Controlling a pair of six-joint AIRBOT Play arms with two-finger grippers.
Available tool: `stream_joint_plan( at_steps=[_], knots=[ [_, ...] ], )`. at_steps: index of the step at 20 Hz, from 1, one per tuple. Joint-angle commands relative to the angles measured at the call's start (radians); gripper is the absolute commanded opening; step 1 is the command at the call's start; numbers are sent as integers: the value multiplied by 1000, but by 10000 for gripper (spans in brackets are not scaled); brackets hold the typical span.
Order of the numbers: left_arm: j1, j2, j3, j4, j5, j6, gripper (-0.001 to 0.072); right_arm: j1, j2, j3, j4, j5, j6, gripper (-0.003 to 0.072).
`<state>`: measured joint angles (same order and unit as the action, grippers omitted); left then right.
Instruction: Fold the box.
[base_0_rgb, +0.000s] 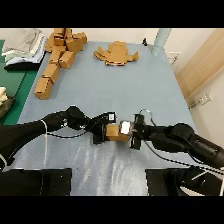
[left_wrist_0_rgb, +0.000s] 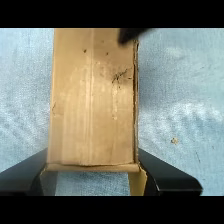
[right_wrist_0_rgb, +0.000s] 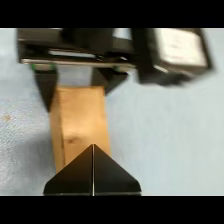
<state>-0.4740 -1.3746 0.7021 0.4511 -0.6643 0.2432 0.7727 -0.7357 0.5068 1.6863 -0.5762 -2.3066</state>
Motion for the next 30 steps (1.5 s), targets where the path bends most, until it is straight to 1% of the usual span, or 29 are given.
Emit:
stream_joint_plan(
  at_steps=[1, 3, 7, 8, 10, 14, 17, 19, 20, 22, 23, 24, 25, 27, 28, 29, 30],
  knots=[
    [0, 0, 0, 0, 0, 0, 523, -75, 81, 6, -206, -110, 541, 4],
    [0, 0, 0, 0, 0, 0, 523, -147, 75, 6, -290, -200, 822, 4],
    [0, 0, 0, 0, 0, 0, 523, -256, -8, 7, -275, -376, 1112, 4],
    [0, 0, 0, 0, 0, 1, 523, -264, -32, 7, -267, -394, 1168, 4],
    [0, 0, 0, 0, 0, 1, 523, -264, -62, 7, -250, -386, 1241, 4],
    [2, 6, 10, -5, 16, -10, 523, -264, -87, 7, -220, -315, 1377, 4],
    [39, 62, 22, -2, 61, -126, 523, -264, -88, 7, -221, -267, 1440, 4],
    [110, 113, 24, 0, 140, -252, 523, -264, -88, 7, -224, -250, 1468, 4],
    [165, 135, 24, 14, 188, -323, 523, -264, -88, 7, -224, -245, 1472, 4],
    [298, 162, 24, 82, 274, -444, 523, -264, -88, 7, -224, -243, 1472, 4],
    [374, 168, 24, 131, 270, -507, 523, -264, -88, 7, -224, -243, 1472, 4],
    [458, 174, 24, 185, 239, -576, 523, -264, -88, 7, -224, -243, 1472, 4],
    [535, 179, 24, 240, 184, -619, 523, -264, -88, 7, -224, -243, 1472, 4],
    [683, 196, 24, 330, 36, -657, 523, -264, -88, 7, -225, -236, 1472, 4],
    [752, 209, 21, 344, -22, -663, 523, -264, -88, 7, -230, -226, 1472, 4],
    [816, 228, 13, 342, -58, -668, 523, -264, -88, 7, -235, -213, 1472, 4],
    [871, 250, -2, 343, -66, -690, 523, -264, -88, 7, -235, -200, 1472, 4]
  ],
)
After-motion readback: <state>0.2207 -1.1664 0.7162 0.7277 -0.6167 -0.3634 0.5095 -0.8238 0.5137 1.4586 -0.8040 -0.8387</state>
